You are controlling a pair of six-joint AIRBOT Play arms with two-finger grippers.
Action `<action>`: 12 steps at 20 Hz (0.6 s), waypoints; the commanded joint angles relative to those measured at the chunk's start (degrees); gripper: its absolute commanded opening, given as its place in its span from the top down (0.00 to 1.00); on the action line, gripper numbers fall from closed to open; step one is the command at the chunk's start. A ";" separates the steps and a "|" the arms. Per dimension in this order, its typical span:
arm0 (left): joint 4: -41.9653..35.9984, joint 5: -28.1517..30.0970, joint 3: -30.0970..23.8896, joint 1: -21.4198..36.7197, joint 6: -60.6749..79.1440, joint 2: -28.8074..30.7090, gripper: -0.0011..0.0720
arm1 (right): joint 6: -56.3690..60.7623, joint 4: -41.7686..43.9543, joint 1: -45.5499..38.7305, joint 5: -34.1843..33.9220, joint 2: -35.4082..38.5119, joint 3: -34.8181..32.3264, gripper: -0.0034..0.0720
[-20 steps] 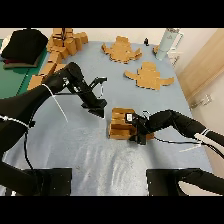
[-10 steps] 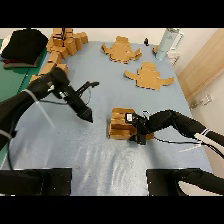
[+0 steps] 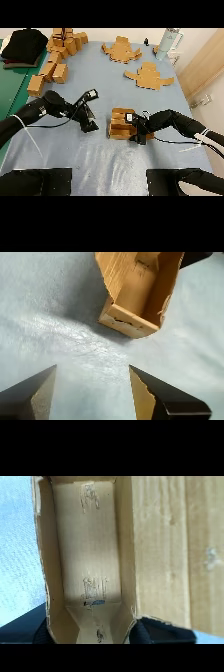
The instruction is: Fold the box.
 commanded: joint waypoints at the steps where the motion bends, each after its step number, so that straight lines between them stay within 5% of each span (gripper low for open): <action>1: -2.54 5.55 -1.31 -2.69 17.84 -2.71 0.02 | 0.00 -0.02 -0.02 0.02 -0.02 -0.02 0.25; 12: -12.28 2.60 -1.33 -4.70 31.45 -6.56 0.02 | 0.00 -0.02 -0.02 0.00 -0.02 -0.02 0.25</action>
